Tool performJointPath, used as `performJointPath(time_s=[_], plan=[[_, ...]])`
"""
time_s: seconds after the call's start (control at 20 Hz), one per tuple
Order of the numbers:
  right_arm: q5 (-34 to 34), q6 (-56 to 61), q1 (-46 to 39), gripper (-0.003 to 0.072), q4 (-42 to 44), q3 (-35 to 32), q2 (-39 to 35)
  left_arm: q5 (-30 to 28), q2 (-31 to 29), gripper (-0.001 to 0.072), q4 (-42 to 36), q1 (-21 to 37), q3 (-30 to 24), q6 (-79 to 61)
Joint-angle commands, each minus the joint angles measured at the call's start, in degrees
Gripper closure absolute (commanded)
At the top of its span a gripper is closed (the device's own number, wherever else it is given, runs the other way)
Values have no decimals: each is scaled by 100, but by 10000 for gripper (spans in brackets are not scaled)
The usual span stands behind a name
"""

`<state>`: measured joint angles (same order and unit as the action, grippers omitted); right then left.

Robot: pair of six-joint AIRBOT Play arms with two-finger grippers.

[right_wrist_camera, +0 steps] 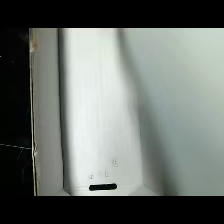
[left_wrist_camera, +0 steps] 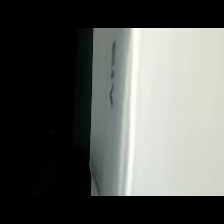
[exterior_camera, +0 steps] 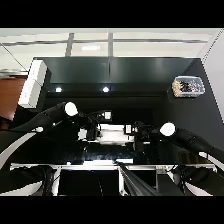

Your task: Fold the box and place the chain.

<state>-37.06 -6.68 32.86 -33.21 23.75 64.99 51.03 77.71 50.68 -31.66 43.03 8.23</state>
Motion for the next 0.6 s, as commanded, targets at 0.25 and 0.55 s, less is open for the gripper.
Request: performJointPath(time_s=[0.25, 0.55], plan=[[7, 24, 4, 165, 11, -2, 4, 232, -892, 32, 911, 262, 2, 1176], [4, 24, 4, 166, 11, -2, 4, 922, -1161, 28, 1266, 706, 2, 1836]])
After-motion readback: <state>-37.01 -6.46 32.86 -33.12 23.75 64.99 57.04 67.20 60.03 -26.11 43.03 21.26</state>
